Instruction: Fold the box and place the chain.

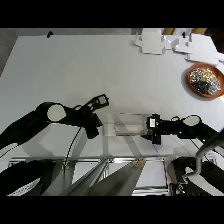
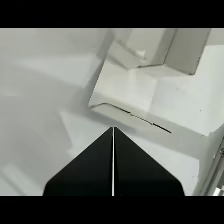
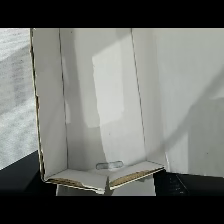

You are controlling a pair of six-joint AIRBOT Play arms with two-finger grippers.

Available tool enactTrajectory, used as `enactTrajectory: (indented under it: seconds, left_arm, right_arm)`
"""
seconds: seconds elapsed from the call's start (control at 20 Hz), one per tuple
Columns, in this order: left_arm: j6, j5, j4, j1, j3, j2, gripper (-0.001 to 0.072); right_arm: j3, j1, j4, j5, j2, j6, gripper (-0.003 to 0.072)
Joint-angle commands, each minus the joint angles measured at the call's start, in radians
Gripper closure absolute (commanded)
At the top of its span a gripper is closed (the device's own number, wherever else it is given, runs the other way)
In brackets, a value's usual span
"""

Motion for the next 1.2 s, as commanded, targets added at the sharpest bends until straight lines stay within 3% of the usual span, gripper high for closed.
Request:
enactTrajectory:
  seconds: [0.0,0.25,0.55,0.8,1.15]
  left_arm:
    - [-0.323,-0.040,0.076,0.071,-0.006,0.019,0.0704]
    - [-0.415,0.031,0.011,0.108,-0.080,-0.070,0.0699]
    - [-0.440,0.051,-0.145,0.039,-0.080,-0.218,0.0699]
    - [-0.440,0.102,-0.228,0.002,-0.078,-0.196,0.0699]
    - [-0.435,0.067,-0.276,-0.014,-0.031,-0.163,0.0685]
  right_arm:
    - [0.000,0.000,0.000,0.000,0.000,0.000,0.0124]
    - [0.000,0.000,0.000,0.000,0.000,0.000,0.0124]
    - [0.000,0.000,0.000,0.000,0.000,0.000,0.0124]
    - [0.000,0.000,0.000,0.000,0.000,0.000,0.0124]
    - [0.000,0.000,0.000,0.000,0.000,0.000,0.0124]
